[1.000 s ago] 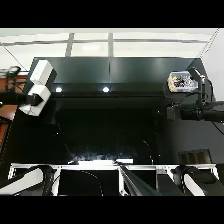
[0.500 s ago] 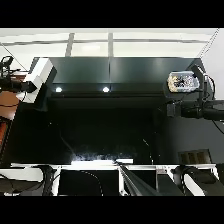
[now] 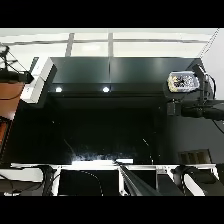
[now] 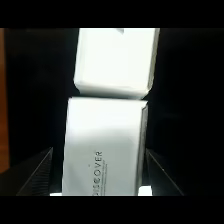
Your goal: Fold the box and place the chain.
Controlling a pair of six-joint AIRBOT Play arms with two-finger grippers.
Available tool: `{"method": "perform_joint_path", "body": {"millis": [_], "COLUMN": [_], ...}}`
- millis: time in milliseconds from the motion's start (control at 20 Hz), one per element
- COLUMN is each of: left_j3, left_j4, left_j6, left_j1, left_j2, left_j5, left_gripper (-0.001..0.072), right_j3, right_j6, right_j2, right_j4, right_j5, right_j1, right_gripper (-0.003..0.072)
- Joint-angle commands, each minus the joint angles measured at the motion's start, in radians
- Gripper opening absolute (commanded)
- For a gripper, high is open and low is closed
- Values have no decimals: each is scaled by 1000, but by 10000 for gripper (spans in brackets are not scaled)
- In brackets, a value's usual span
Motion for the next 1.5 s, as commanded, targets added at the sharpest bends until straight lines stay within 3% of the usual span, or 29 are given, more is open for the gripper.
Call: {"method": "perform_joint_path", "body": {"millis": [0, 50, 100, 150, 300, 350, 600, 650, 750, 1000, 1450], "left_j3": [34, 36, 36, 35, -16, -71, -607, -700, -835, -880, -880], "left_j4": [-38, -67, -95, -116, -133, -139, -235, -229, -226, -211, -211], "left_j6": [-19, -20, -37, -65, -197, -192, -123, -123, -124, -123, -123], "left_j1": [-5, -8, -9, -12, -46, -72, -256, -273, -269, -248, -248], "left_j2": [131, 172, 213, 254, 368, 425, 861, 938, 1070, 1217, 1233], "left_j5": [-125, -172, -224, -296, -414, -411, -150, -108, -68, -59, -58], "left_gripper": [711, 690, 470, 27, 26, 26, 28, 30, 30, 31, 31], "right_j3": [37, 68, 95, 111, 90, 51, -256, -299, -324, -324, -324], "right_j6": [-5, -5, -5, 8, 120, 146, 327, 335, 335, 335, 335], "right_j2": [2, 3, 8, 19, 66, 98, 193, 193, 193, 193, 193], "right_j4": [-6, -24, -47, -75, -258, -338, -600, -625, -651, -651, -651], "right_j5": [-2, 28, 63, 91, 71, 0, -519, -578, -553, -507, -507], "right_j1": [0, 0, 0, 1, 73, 131, 330, 327, 317, 318, 318], "right_gripper": [15, 15, 15, 15, 13, 13, 15, 15, 13, 13, 13]}}
